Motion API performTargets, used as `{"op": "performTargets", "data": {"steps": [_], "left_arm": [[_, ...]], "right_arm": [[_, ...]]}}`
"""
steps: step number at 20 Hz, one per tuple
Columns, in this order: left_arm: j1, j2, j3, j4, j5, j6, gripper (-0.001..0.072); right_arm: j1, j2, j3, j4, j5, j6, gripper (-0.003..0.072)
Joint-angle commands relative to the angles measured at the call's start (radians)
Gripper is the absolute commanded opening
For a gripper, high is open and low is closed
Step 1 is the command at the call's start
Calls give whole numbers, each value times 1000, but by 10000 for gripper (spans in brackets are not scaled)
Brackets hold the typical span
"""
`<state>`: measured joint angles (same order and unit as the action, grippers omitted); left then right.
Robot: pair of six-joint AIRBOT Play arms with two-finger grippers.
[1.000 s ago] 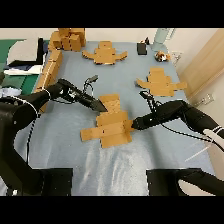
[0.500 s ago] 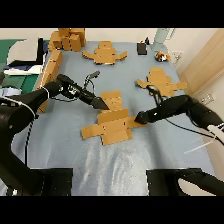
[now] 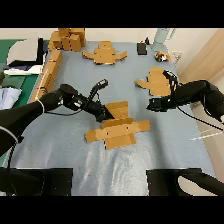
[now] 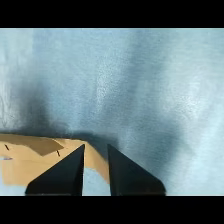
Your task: Fold the box.
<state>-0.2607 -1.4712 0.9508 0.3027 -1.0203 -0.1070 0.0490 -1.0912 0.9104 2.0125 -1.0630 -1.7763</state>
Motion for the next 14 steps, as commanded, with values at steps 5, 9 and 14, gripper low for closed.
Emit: {"op": "performTargets", "data": {"steps": [5, 9, 14], "left_arm": [[-95, 33, -87, -22, 60, 171, 9], [-94, 33, -84, -3, 26, 171, 10], [-95, 32, -84, 64, 77, 137, 12]], "right_arm": [[-3, 0, 6, 49, 17, 15, 216], [-3, 0, 6, 53, 25, 15, 217], [-3, -1, 6, 53, 46, 14, 216]]}}
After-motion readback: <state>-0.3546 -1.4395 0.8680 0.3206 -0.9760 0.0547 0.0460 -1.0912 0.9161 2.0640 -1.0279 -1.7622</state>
